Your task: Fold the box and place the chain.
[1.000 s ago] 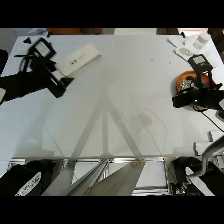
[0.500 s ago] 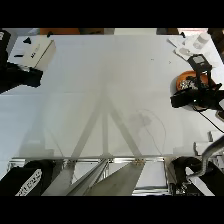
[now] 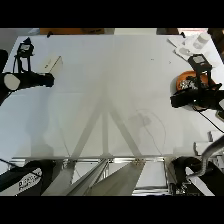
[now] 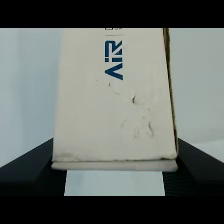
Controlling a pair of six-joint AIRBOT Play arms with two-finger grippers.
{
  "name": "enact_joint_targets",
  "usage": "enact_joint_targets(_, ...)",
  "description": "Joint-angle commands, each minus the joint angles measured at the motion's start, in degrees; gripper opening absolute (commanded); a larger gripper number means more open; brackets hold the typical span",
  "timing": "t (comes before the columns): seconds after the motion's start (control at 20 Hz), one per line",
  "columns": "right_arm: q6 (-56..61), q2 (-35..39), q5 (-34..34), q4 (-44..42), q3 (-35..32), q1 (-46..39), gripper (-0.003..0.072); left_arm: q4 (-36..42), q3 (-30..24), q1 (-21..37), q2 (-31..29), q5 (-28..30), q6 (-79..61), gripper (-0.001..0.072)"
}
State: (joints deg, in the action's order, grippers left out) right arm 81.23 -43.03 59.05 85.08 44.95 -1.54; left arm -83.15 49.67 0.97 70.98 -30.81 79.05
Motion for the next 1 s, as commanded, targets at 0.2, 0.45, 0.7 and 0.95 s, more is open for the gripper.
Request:
enact_joint_targets(0.2,-0.02,0.04,0.02,0.0,0.04,-0.02,0.001,1.27,0.04,0.2,13.18,11.02,3.5,0.0154)
enact_joint_targets(0.45,-0.02,0.04,0.02,0.0,0.04,-0.02,0.001,0.33,0.04,0.7,14.49,11.3,3.26,0.018)
enact_joint_targets(0.7,-0.02,0.04,0.02,0.0,0.04,-0.02,0.001,-0.26,0.04,0.9,13.92,9.57,3.28,0.0698)
enact_joint_targets(0.95,-0.02,0.04,0.02,0.0,0.04,-0.02,0.001,-2.69,0.04,0.9,7.63,3.67,3.17,0.0698)
